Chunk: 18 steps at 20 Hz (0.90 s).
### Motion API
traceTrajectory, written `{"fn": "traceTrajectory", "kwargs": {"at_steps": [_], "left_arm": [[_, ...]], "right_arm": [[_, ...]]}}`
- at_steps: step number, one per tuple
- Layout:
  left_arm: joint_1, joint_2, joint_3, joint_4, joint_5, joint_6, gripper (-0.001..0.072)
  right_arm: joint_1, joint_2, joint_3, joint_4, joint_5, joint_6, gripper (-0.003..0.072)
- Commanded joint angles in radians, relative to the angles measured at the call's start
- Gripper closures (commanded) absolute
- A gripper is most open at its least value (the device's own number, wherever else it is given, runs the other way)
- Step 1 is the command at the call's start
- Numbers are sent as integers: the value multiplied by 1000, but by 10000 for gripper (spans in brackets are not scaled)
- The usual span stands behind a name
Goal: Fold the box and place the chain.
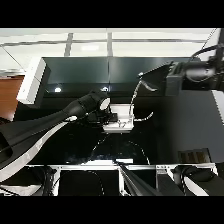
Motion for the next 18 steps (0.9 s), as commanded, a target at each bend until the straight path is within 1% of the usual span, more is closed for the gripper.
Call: {"fn": "traceTrajectory", "kwargs": {"at_steps": [1, 3, 4, 5, 7, 8, 10, 11, 13, 18], "left_arm": [[0, 0, 0, 0, -4, 0, 675], [0, 0, 0, 0, -5, 0, 675], [0, 0, 0, 0, -5, 0, 675], [0, 0, 0, 0, -5, 0, 675], [0, 0, 0, 0, -4, 0, 676], [0, 0, 0, 0, -4, 0, 675], [0, 0, 0, 0, -4, 0, 675], [0, 0, 0, 0, -4, 0, 676], [0, 0, 0, 0, -4, 0, 675], [0, 0, 0, 0, -4, 0, 675]], "right_arm": [[45, -28, 0, -35, 1, 26, 659], [45, -29, -15, -84, 3, 68, 659], [45, -29, -42, -84, 10, 76, 659], [45, -29, -81, -84, 10, 90, 659], [66, -29, -209, -84, -30, 111, 658], [77, -29, -288, -83, -89, 133, 658], [90, -38, -421, -66, -248, 150, 658], [90, -49, -462, -50, -306, 150, 658], [91, -85, -499, -11, -349, 142, 658], [109, -139, -500, 11, -358, 124, 657]]}}
